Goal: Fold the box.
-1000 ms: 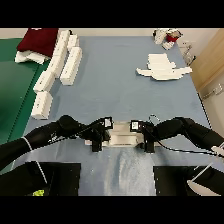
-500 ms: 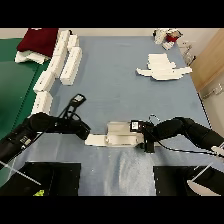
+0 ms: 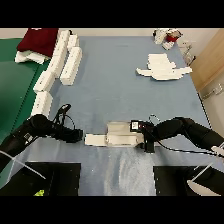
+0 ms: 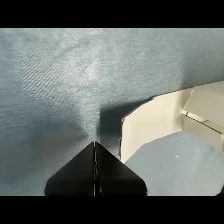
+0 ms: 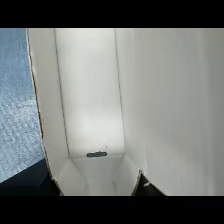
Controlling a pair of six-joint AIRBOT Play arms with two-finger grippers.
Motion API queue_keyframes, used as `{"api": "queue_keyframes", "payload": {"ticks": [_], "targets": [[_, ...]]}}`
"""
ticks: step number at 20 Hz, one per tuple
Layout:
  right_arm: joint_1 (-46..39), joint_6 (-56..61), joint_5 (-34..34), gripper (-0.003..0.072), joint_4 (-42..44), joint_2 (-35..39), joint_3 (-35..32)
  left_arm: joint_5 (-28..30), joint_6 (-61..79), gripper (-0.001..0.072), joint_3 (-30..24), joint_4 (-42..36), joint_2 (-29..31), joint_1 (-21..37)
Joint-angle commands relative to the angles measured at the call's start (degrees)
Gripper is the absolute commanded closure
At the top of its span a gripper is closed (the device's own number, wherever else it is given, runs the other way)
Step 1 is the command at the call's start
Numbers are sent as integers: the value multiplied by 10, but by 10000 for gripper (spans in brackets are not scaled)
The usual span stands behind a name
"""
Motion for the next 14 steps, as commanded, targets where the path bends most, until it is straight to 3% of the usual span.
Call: {"api": "queue_keyframes", "payload": {"ticks": [1, 8, 14], "targets": [[0, 0, 0, 177, 0, 0, 1, 22, 78, 694, -13, -126, -53, -8], [0, 0, 0, 177, 0, 0, 1, 94, 81, 695, -13, -198, -61, -138], [0, 0, 0, 177, 0, 0, 1, 74, 74, 694, 15, -205, -52, -154]]}}
